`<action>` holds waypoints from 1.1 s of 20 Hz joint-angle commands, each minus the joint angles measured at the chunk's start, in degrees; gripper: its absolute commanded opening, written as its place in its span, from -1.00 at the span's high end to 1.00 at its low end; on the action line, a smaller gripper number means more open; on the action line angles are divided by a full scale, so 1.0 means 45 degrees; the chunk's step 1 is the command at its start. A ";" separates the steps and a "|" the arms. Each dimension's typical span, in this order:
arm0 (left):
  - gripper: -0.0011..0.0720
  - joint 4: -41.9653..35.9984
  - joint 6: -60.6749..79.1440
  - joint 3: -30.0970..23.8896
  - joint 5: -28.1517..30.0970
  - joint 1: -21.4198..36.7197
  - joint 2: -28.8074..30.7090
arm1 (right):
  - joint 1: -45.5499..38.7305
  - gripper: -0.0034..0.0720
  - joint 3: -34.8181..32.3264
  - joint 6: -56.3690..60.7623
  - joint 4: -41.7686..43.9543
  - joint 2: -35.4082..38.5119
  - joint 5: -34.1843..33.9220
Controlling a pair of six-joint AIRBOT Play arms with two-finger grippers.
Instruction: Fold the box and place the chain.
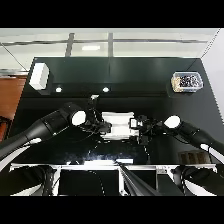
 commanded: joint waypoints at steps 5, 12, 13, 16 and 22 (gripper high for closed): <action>0.00 0.1496 -0.1190 0.0957 -0.0855 -0.0656 -0.1370 | 0.0010 0.38 0.0005 0.0005 0.0000 -0.0005 0.0005; 0.01 0.1632 -0.2497 0.1817 -0.1418 -0.0971 -0.2302 | 0.0010 0.38 0.0005 0.0000 0.0000 -0.0005 0.0005; 0.01 0.1656 -0.2720 0.1817 -0.1418 -0.0971 -0.2302 | 0.0010 0.38 0.0005 0.0000 0.0000 -0.0005 0.0005; 0.53 0.1719 -0.3036 0.1817 -0.1282 -0.0976 -0.2307 | 0.0010 0.38 0.0005 0.0005 0.0000 -0.0005 0.0005; 0.90 0.1758 -0.3079 0.2467 -0.1617 -0.0976 -0.2735 | 0.0010 0.38 0.0005 0.0005 0.0000 -0.0005 0.0005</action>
